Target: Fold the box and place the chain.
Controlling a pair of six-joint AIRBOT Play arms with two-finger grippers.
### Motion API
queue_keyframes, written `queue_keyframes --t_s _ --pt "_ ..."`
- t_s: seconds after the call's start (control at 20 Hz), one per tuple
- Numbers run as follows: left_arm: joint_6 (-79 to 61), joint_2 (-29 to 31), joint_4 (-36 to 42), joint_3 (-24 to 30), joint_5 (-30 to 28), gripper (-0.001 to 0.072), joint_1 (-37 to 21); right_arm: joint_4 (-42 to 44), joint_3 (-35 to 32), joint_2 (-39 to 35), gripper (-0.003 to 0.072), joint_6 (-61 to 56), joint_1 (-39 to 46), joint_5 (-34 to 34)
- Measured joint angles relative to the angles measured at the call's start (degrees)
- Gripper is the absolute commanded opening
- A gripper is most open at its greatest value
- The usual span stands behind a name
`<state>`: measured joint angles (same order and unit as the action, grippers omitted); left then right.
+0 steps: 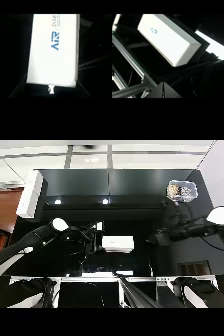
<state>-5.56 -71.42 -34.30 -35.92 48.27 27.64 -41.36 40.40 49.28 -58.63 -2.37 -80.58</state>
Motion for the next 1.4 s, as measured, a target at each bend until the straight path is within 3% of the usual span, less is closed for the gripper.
queue_keyframes --t_s 0.2,0.4,0.65,0.8,1.4 --pt "6.5 4.5 -7.5 -3.2 3.3 0.0710 -0.3 -2.6 0.2 -2.9 0.0011 -1.1 3.0 -0.7" --pt "8.3 6.5 -10.0 -5.8 6.0 0.0710 2.3 -3.5 0.2 -3.7 0.0011 -1.4 3.9 2.5" --pt "11.1 0.9 -8.9 -11.7 2.3 0.0693 9.8 -3.8 0.2 -3.9 0.0011 -1.5 4.1 4.9" --pt "15.4 -3.5 -8.5 -15.2 4.0 0.0696 12.2 -3.9 0.2 -4.0 0.0011 -1.5 4.1 4.7" --pt "22.3 -8.3 -5.6 -17.6 1.2 0.0695 13.7 -4.7 -3.7 -4.0 0.0012 -1.3 4.1 7.1"
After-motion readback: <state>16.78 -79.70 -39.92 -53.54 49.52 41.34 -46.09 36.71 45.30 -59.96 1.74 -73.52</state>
